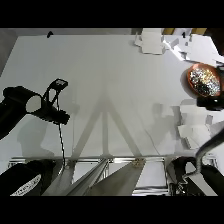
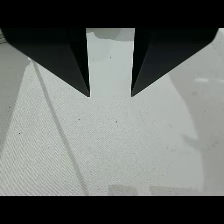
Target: Fold the box and place the chain.
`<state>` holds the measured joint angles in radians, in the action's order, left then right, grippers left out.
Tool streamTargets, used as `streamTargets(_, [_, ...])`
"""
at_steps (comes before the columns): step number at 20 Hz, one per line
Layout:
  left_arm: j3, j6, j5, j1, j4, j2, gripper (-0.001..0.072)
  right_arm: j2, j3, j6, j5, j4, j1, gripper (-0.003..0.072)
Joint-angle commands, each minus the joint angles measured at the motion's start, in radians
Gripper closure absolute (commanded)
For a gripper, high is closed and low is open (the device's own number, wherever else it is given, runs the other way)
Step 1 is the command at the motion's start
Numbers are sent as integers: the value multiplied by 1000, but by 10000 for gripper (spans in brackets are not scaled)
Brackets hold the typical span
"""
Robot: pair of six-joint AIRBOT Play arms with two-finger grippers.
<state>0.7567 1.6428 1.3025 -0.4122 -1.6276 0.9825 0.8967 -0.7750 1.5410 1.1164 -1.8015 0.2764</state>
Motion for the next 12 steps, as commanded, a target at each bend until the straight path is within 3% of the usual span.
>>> streamTargets(1, [0,0,0,0,0,-1,435,-1,-2,-148,-19,-102,246,629])
streamTargets(3, [0,0,0,1,0,-1,435,7,-2,-187,-42,-101,320,250])
streamTargets(4, [0,0,0,0,0,-1,435,24,-2,-201,-48,-97,341,212])
streamTargets(12, [0,0,0,0,0,-1,435,239,-2,-267,-14,-137,347,222])
